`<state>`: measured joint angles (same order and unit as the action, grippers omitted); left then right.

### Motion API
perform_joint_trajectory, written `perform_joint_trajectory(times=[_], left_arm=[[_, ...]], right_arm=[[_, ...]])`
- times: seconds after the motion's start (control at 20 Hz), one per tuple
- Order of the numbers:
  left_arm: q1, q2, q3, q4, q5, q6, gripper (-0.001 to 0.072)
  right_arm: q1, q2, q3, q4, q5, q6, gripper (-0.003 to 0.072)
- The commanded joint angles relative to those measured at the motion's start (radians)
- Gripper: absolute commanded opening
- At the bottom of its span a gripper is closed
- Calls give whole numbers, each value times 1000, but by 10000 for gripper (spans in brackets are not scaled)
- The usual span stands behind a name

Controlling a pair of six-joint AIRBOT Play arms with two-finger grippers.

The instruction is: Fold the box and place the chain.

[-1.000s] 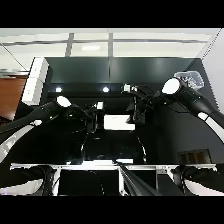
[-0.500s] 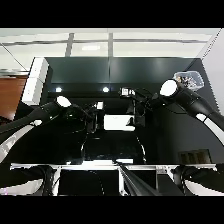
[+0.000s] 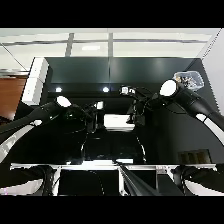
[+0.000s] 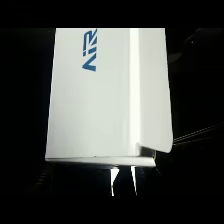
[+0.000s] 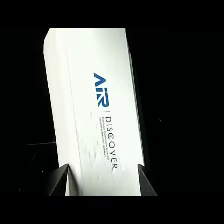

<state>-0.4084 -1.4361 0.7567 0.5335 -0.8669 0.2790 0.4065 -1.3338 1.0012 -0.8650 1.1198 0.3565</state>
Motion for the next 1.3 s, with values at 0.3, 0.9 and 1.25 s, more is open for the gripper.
perform_joint_trajectory(times=[0.3,0.9,1.25], left_arm=[[-1,0,1,1,-1,2,351],[-1,0,1,1,-1,2,352],[-1,0,1,1,-1,2,352]], right_arm=[[1,1,0,0,5,37,300],[1,0,-7,-1,27,37,273],[22,1,-18,-2,20,37,274]])
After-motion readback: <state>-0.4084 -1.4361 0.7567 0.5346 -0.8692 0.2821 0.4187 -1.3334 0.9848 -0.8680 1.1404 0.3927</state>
